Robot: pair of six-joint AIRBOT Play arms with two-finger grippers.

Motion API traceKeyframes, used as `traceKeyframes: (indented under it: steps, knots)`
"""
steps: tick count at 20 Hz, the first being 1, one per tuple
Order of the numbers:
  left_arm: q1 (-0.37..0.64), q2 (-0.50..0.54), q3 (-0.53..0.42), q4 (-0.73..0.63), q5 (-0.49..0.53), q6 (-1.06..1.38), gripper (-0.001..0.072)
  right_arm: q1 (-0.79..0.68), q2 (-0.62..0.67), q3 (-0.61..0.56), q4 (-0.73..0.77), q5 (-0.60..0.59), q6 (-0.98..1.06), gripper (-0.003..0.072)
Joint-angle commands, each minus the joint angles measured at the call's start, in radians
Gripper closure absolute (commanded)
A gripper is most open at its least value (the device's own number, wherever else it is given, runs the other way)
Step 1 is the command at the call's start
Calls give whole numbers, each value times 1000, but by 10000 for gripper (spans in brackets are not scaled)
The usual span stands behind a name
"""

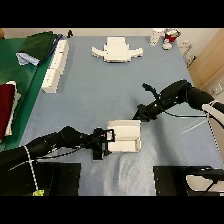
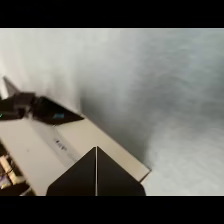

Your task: Fold the box.

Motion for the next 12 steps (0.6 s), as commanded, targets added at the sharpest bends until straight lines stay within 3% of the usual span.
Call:
traceKeyframes:
  steps: [1, 4, 12]
  knots:
    - [0, 0, 0, 0, 0, 0, 273, 34, 5, -34, 80, -72, -168, 682]
    - [0, 0, 0, 0, 0, 0, 273, 106, 63, -109, 62, -18, -218, 682]
    - [0, 0, 0, 0, 0, 0, 273, 300, 358, -290, -47, 349, -326, 682]
